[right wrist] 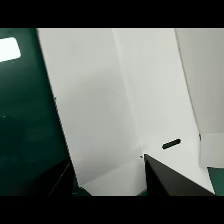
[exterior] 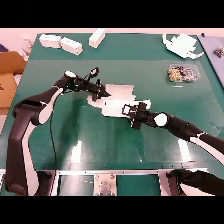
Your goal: Fold the box and place the chain.
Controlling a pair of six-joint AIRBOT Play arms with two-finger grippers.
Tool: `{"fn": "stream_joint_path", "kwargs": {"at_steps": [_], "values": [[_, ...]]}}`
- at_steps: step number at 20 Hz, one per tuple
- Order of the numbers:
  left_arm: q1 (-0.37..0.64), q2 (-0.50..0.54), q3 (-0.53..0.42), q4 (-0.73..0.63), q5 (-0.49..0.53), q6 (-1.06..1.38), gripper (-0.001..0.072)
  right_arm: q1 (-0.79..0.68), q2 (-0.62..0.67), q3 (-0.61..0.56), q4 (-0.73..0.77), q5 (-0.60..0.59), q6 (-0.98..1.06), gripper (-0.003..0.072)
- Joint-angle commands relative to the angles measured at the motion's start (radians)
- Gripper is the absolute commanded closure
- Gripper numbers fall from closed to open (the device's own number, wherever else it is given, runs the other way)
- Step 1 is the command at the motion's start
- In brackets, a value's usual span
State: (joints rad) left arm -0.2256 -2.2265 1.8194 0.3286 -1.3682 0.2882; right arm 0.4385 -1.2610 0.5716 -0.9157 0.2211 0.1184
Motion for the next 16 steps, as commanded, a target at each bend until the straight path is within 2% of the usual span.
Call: {"fn": "stream_joint_path", "kwargs": {"at_steps": [1,4,5,7,10,14,15,16], "values": [[0.0,0.0,0.0,0.0,0.0,0.0,0.0688,0.0,-0.021,0.0,-0.005,-0.123,0.001,0.0179],[0.0,0.0,0.0,0.0,-0.001,0.0,0.0688,0.001,-0.021,0.02,-0.002,-0.133,0.003,0.0167],[0.0,0.0,0.0,0.0,-0.001,0.0,0.0688,0.001,-0.021,0.032,-0.001,-0.131,0.005,0.0132],[0.0,0.0,0.0,0.0,-0.001,0.0,0.0688,0.001,-0.021,0.058,-0.001,-0.124,0.005,0.0132],[0.0,0.0,0.0,0.0,0.0,0.0,0.0688,0.001,-0.021,0.115,-0.001,-0.042,0.005,0.0132],[0.0,0.0,0.0,0.0,-0.001,0.0,0.0688,-0.013,-0.021,0.138,-0.002,-0.023,0.004,0.0129],[0.0,0.0,0.0,0.0,0.0,0.0,0.0688,-0.024,-0.021,0.138,-0.001,-0.002,0.004,0.008],[0.0,0.0,0.0,0.0,0.0,0.0,0.0688,-0.04,-0.021,0.138,-0.001,0.033,0.003,0.008]]}}
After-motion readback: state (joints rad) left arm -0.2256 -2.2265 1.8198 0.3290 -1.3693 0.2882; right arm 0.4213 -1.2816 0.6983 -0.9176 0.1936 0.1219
